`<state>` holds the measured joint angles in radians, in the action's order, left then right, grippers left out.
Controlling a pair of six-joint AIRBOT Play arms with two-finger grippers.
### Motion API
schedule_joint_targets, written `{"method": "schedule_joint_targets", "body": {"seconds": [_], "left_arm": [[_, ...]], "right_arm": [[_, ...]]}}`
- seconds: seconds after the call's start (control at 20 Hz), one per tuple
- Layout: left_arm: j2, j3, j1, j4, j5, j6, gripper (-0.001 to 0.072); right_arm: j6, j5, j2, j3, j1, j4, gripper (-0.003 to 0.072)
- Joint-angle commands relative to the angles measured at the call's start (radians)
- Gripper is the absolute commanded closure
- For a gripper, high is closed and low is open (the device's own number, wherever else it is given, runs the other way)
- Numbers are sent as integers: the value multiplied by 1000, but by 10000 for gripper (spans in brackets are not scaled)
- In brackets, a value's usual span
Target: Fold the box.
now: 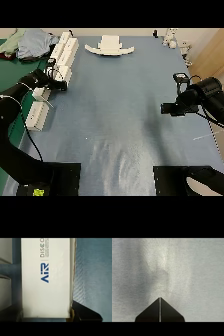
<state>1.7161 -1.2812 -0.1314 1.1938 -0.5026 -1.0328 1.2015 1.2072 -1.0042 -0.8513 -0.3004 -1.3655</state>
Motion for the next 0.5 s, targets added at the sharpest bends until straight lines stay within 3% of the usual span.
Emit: {"method": "schedule_joint_targets", "body": {"seconds": [0.0,0.45], "left_arm": [[58,-57,-1,11,-3,4,300],[63,-59,1,11,74,3,300]], "right_arm": [[0,0,0,-1,0,0,668],[0,0,0,-1,0,0,668]]}}
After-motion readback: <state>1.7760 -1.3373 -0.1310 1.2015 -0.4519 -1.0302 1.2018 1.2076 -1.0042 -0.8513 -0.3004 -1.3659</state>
